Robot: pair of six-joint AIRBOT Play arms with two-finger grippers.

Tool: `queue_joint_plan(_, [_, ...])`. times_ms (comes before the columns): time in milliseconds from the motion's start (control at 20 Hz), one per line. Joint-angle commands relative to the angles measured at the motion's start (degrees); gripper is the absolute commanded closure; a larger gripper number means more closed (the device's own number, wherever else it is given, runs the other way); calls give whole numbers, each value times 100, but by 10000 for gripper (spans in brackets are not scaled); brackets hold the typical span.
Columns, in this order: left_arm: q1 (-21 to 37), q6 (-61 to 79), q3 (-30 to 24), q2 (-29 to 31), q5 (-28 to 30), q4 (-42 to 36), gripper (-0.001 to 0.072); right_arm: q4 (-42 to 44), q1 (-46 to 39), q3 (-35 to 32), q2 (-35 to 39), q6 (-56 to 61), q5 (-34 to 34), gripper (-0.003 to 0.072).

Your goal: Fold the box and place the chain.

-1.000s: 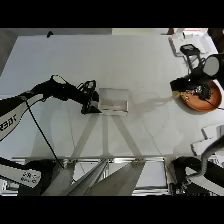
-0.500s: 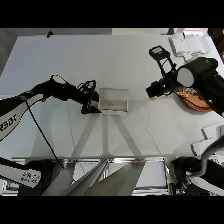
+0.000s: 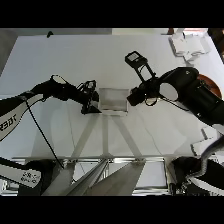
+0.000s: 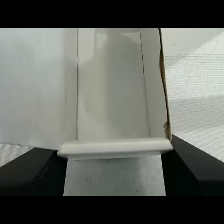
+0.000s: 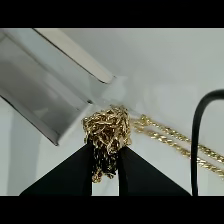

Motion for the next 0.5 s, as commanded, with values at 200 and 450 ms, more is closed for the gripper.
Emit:
queue_joint_plan(200, [4, 2, 0, 0, 0, 2, 373, 284, 551, 4, -273, 190, -774, 679])
queue_joint_plan(450, [4, 2, 0, 0, 0, 2, 373, 778, 758, 7, -487, 188, -1602, 680])
